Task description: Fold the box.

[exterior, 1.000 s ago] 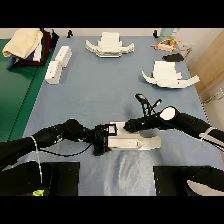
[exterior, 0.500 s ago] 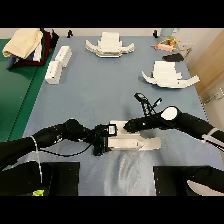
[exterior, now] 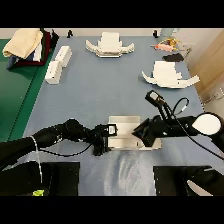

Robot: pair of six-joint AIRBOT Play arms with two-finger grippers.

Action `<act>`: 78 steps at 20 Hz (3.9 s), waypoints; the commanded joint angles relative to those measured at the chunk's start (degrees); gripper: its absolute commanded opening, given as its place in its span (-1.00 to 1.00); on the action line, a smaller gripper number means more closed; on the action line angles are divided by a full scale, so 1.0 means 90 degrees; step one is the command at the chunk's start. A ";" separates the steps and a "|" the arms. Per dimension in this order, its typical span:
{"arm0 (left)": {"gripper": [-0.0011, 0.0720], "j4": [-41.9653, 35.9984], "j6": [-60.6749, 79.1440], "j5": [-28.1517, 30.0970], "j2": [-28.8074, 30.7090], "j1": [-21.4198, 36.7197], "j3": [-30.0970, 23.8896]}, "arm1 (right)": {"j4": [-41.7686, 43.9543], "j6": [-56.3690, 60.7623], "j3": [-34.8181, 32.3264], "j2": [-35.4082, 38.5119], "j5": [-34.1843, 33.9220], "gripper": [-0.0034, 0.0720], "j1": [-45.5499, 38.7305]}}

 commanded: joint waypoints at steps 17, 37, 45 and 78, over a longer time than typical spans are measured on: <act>0.29 -0.0005 0.0000 0.0000 0.0007 0.0002 0.0005 | -0.0869 -0.4092 -0.1853 0.0299 -0.1532 0.68 0.0002; 0.29 -0.0005 0.0000 0.0000 0.0007 0.0000 0.0005 | 0.0741 -0.5163 -0.1853 -0.0398 -0.1632 0.67 0.0015; 0.29 -0.0005 0.0000 0.0000 0.0007 0.0002 0.0007 | 0.0561 -0.5149 -0.1851 -0.0427 -0.1690 0.69 0.0015; 0.29 -0.0005 0.0000 0.0000 0.0007 0.0002 0.0005 | -0.1545 0.4362 -0.0758 -0.1180 0.0787 -0.90 -0.0991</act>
